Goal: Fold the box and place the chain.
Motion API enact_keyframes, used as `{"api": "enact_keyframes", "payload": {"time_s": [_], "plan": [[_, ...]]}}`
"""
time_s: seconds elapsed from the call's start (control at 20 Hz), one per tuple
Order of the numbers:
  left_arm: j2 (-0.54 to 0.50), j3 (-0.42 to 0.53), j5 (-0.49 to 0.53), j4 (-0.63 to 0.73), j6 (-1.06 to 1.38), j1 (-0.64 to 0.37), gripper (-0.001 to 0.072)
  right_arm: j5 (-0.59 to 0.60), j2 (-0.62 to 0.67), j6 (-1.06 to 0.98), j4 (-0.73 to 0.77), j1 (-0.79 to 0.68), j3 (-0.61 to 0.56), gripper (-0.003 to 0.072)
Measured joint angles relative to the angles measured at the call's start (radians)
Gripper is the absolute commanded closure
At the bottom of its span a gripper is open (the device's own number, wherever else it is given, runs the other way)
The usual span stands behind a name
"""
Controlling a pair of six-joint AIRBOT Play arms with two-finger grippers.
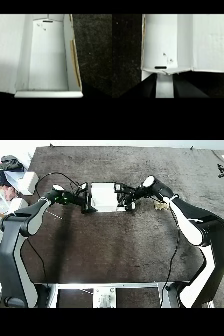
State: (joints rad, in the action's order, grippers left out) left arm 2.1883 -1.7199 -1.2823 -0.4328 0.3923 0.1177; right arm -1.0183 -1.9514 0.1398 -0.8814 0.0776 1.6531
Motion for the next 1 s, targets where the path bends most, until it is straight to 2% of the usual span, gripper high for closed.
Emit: {"api": "enact_keyframes", "payload": {"time_s": [0.35, 0.7, 0.8, 0.9, 0.95, 1.0], "plan": [[0.000, 0.000, 0.001, -0.001, 0.000, -0.001, 0.0483, -0.008, -0.016, 0.003, 0.114, 0.003, 0.000, 0.0438], [0.000, 0.000, 0.000, 0.000, 0.001, -0.001, 0.0483, -0.017, -0.037, 0.005, 0.146, 0.014, 0.000, 0.0437], [0.000, 0.000, 0.000, 0.000, 0.001, -0.001, 0.0483, -0.019, -0.039, 0.011, 0.149, 0.014, 0.000, 0.0245], [0.000, 0.000, -0.001, -0.001, 0.002, 0.000, 0.0483, -0.019, -0.040, 0.018, 0.150, 0.015, 0.000, 0.0217], [0.000, 0.000, -0.001, -0.001, 0.002, 0.000, 0.0483, -0.019, -0.040, 0.019, 0.150, 0.015, 0.000, 0.0097], [0.000, 0.000, -0.001, -0.001, 0.002, 0.000, 0.0483, -0.019, -0.040, 0.022, 0.149, 0.015, 0.000, 0.0092]]}}
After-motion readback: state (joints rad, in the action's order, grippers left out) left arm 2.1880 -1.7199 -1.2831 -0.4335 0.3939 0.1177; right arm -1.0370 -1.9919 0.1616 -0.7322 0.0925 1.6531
